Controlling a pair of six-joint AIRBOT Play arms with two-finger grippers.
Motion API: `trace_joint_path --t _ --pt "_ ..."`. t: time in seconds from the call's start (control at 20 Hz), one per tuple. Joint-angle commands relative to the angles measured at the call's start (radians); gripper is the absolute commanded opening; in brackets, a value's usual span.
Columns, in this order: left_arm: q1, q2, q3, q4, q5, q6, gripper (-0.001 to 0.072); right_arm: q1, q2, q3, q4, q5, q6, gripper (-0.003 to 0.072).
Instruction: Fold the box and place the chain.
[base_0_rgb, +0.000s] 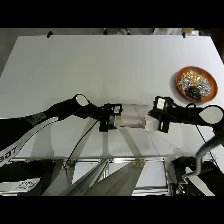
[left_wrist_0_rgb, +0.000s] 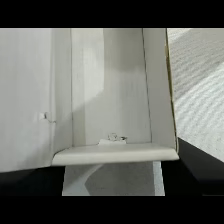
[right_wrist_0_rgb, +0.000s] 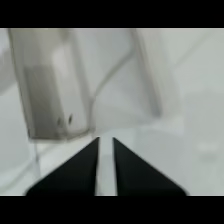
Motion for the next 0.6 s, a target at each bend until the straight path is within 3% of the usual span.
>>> trace_joint_path --t 0.0,0.2,0.55 --pt "0.000 0.000 0.000 0.000 0.001 0.000 0.0256 0.001 -0.021 -0.011 -0.149 0.069 -0.111 0.0260" --pt "0.000 0.000 0.000 0.000 0.000 0.000 0.0256 0.001 -0.097 -0.024 -0.005 0.017 -0.253 0.0250" --pt "0.000 0.000 0.000 0.000 0.001 0.000 0.0256 0.001 -0.174 -0.027 -0.008 0.002 -0.253 0.0218"
